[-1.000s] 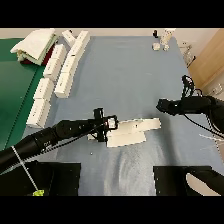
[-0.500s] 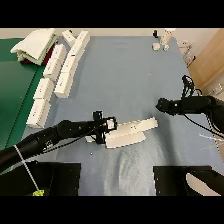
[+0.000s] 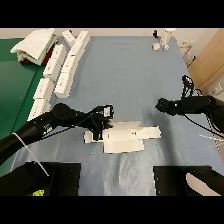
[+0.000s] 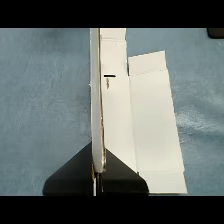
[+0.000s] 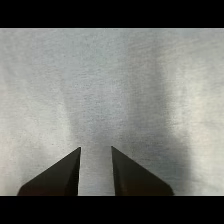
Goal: Fold the box.
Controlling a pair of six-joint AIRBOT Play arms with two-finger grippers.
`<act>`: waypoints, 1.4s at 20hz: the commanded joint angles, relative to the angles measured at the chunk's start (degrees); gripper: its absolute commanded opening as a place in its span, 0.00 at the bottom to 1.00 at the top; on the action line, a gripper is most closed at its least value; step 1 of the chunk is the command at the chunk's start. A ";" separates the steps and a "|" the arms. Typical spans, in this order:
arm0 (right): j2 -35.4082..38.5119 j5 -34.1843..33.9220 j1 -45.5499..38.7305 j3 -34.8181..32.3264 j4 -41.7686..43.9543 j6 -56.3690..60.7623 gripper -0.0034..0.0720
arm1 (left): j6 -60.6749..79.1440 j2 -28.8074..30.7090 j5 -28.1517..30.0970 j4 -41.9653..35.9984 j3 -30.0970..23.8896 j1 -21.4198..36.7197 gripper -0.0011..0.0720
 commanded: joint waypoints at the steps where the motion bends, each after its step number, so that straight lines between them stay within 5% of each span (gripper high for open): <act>1: 0.07 0.07 0.07 0.04 0.42 0.00 0.45 | 0.96 -2.56 -3.41 -2.67 1.07 0.98 0.03; 28: 0.07 -5.62 0.09 0.07 1.62 -0.02 0.44 | 0.02 -4.61 -11.74 -3.32 -2.25 0.79 0.03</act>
